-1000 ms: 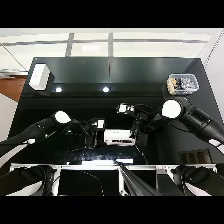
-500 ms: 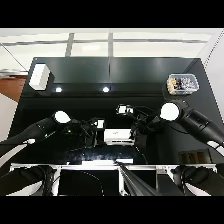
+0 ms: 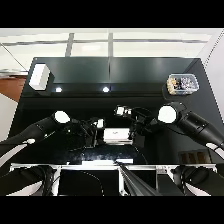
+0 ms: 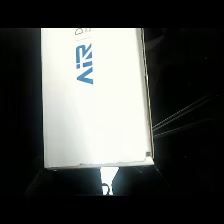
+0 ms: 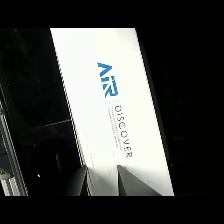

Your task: Fold the box and place the chain.

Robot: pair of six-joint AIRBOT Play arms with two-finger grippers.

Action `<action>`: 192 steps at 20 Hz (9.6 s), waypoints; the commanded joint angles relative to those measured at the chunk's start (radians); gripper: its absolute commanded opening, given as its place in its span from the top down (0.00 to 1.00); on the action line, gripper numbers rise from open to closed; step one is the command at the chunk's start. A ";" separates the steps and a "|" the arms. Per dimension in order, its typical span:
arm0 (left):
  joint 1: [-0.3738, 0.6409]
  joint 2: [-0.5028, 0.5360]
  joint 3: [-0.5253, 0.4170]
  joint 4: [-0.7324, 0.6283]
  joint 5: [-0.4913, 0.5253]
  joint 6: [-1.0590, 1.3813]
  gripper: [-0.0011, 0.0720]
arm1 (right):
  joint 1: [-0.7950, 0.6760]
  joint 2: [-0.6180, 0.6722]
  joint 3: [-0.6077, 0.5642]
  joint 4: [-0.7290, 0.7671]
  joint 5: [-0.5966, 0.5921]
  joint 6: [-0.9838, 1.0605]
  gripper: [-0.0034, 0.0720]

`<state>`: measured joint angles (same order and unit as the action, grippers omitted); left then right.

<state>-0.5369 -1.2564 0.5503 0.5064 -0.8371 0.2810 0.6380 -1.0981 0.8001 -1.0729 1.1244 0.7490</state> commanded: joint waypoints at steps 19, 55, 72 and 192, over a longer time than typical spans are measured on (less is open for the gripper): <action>-0.001 -0.001 0.000 0.000 -0.001 0.000 0.33 | -0.008 0.031 0.014 -0.003 0.055 0.145 0.52; -0.001 -0.001 0.000 0.000 -0.001 0.000 0.33 | -0.144 0.101 -0.364 0.537 -0.283 0.531 0.90; -0.001 -0.001 0.000 0.000 -0.001 0.000 0.33 | -0.152 0.106 -0.301 0.569 -0.185 0.492 0.90; 0.490 0.554 0.122 0.530 0.145 -1.489 0.95 | -0.667 0.473 -0.084 -0.211 -0.367 0.674 0.90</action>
<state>0.0528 -0.8242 0.8707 0.9607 -0.8093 -1.0912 -0.0269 -0.7219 0.8944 -1.1442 0.9653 1.3640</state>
